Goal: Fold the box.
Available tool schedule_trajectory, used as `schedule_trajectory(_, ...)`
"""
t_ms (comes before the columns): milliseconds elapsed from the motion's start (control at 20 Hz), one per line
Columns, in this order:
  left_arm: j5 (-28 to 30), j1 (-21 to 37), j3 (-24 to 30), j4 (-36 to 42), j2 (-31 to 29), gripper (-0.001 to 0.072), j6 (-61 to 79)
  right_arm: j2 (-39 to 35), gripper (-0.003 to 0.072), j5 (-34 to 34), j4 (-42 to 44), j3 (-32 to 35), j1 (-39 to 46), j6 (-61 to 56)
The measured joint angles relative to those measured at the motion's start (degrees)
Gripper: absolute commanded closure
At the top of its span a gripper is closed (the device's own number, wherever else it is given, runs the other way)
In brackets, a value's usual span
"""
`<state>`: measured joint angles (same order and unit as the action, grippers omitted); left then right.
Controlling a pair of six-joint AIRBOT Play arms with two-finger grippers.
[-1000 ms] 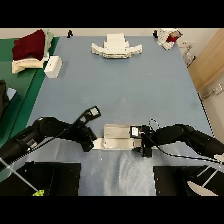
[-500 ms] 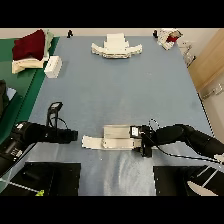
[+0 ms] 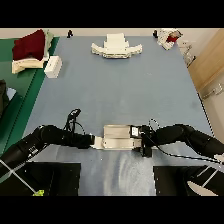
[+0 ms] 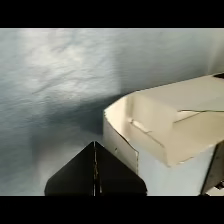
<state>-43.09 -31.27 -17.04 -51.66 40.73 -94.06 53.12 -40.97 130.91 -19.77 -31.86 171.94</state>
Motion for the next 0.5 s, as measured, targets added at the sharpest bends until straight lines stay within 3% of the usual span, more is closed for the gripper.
schedule_trajectory(500,0.9,-2.7,-4.0,7.0,1.2,0.0680,0.8,0.0,0.0141,0.0,0.0,0.0,0.0,0.0)
